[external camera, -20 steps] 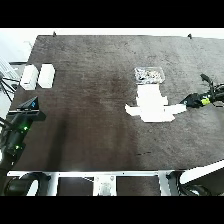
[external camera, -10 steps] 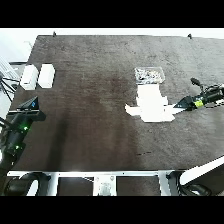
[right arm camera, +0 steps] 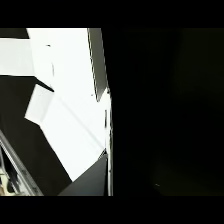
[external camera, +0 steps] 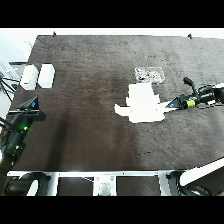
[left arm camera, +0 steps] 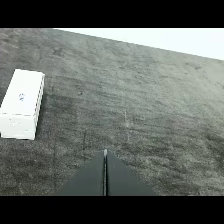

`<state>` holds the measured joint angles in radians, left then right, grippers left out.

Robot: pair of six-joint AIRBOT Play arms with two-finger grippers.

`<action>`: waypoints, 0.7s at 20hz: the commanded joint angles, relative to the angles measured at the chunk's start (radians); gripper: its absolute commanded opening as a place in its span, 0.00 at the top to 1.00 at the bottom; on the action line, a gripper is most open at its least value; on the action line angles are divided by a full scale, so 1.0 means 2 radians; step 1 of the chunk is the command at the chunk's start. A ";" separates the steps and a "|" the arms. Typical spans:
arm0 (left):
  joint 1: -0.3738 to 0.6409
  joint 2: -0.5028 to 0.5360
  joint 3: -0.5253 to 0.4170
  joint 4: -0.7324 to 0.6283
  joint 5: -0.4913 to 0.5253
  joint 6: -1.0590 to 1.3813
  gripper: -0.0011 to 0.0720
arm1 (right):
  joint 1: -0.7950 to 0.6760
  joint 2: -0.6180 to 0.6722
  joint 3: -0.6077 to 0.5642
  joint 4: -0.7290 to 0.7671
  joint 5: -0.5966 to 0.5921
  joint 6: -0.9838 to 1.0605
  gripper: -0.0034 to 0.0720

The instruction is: Fold the box and place the chain.

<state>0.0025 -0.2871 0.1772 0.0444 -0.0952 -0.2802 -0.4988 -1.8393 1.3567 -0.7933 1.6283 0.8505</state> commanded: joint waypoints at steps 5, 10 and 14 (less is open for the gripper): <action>0.000 0.000 0.000 0.000 0.000 0.000 0.96 | 0.131 0.070 -0.098 0.109 -0.100 0.031 0.95; 0.000 0.000 0.000 0.000 0.000 0.000 0.95 | 0.247 0.071 -0.097 0.117 -0.231 0.090 0.95; 0.000 0.000 0.000 0.000 0.000 0.000 0.96 | 0.273 0.070 -0.097 0.107 -0.265 0.097 0.95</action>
